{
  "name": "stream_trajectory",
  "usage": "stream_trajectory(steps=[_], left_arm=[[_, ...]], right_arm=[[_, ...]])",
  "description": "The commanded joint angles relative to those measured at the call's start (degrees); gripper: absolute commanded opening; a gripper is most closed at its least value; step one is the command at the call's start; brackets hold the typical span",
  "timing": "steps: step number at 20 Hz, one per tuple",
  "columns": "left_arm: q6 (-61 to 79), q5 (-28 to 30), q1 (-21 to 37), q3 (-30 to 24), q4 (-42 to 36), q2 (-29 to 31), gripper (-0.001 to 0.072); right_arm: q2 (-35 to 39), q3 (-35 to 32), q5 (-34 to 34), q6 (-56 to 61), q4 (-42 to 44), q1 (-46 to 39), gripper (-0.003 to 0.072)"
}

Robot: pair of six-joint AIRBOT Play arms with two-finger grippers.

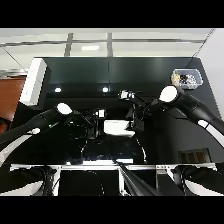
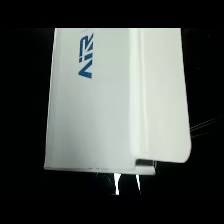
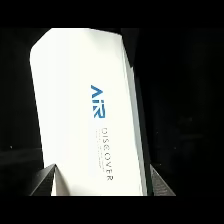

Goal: Fold the box and place the chain.

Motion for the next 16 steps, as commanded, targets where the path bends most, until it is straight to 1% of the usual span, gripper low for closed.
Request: stream_trajectory(steps=[1, 2, 3, 4, 11, 16], left_arm=[[0.07, 0.02, -0.02, 0.0, 0.04, -0.04, 0.0461], [0.07, 0.02, -0.02, 0.0, 0.04, -0.04, 0.0461], [0.07, 0.02, -0.02, 0.0, 0.04, -0.04, 0.0461], [0.07, 0.02, -0.02, 0.0, 0.04, -0.04, 0.0461], [0.07, 0.02, -0.02, 0.0, 0.04, -0.04, 0.0461], [0.07, 0.02, -0.02, 0.0, 0.04, -0.04, 0.0461]], right_arm=[[-0.28, -0.35, -0.76, -0.28, -0.5, 0.66, 0.0548], [-0.26, -0.35, -0.5, -0.28, -0.61, 0.66, 0.0547], [-0.24, -0.35, -0.31, -0.22, -0.57, 0.66, 0.0465], [-0.17, -0.35, -0.17, -0.22, -0.57, 0.66, 0.0447], [-0.11, -0.35, 0.79, -0.02, -0.61, 0.66, 0.0445], [-0.11, -0.35, 0.07, 0.0, -0.66, 0.66, 0.0444]])
